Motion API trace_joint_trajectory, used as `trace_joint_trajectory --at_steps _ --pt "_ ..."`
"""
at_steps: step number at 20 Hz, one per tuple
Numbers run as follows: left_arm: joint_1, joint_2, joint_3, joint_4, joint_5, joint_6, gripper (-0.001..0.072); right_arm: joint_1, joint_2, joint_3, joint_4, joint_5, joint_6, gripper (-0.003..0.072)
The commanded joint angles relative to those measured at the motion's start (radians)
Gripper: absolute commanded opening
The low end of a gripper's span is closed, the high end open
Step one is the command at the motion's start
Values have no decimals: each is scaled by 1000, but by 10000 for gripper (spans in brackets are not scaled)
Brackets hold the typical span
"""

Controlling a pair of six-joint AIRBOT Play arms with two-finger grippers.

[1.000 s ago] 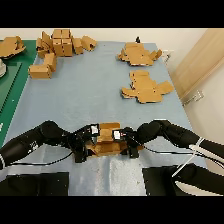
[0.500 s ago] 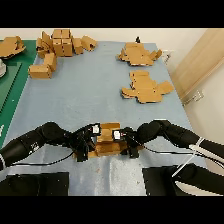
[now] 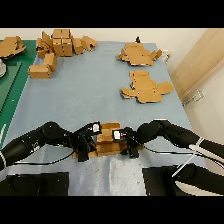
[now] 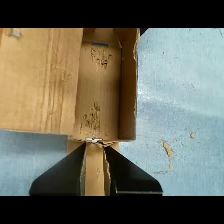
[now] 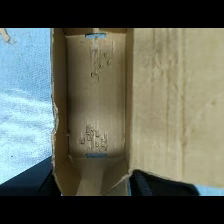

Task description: Fold the box.

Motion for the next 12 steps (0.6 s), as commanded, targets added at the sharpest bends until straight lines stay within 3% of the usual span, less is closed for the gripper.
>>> trace_joint_trajectory --at_steps 1,7,8,12 --pt "-21 -16 1 -16 16 5 164 1 -1 0 1 0 0 572" --pt "-72 -20 1 -15 106 12 155 1 -1 0 1 0 0 572" --pt "-80 -20 1 -12 116 22 13 1 -1 0 1 0 0 572" --pt "-101 -30 1 -15 140 58 11 1 -1 0 1 0 0 572"
